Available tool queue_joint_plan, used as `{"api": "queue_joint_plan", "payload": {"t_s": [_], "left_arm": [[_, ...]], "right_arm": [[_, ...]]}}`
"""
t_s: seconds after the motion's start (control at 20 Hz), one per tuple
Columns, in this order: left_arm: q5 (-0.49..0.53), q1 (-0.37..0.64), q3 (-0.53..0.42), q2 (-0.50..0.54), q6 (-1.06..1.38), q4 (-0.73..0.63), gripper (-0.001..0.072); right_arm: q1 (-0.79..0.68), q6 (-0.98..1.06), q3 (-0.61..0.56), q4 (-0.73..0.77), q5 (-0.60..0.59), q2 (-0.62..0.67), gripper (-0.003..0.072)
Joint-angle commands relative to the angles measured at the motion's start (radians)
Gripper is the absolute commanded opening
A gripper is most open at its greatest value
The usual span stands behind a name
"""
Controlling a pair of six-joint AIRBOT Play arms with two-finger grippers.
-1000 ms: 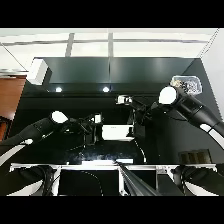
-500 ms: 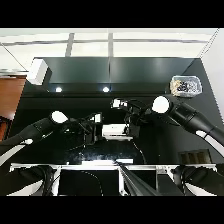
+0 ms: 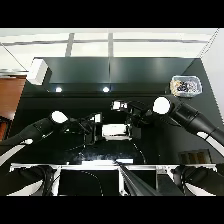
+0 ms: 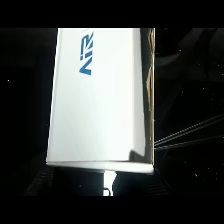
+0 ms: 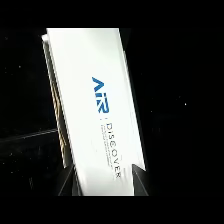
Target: Fold the box and place the chain.
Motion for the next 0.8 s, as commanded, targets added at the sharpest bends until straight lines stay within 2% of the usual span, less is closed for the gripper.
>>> {"api": "queue_joint_plan", "payload": {"t_s": [0.0,0.05,0.1,0.75], "left_arm": [[-0.001,-0.001,0.0,0.0,0.0,0.0,0.0464],[-0.001,-0.001,0.0,0.0,0.0,0.0,0.0464],[-0.001,-0.001,0.0,0.0,0.0,0.0,0.0464],[-0.001,-0.001,0.0,0.0,0.0,0.001,0.0464]], "right_arm": [[0.001,0.0,0.0,-0.002,0.02,0.001,0.0394],[0.002,0.0,0.0,-0.002,0.022,0.001,0.0333],[0.001,0.0,0.0,-0.002,0.022,0.001,0.0327],[0.002,0.0,0.0,-0.002,0.023,0.001,0.031]]}}
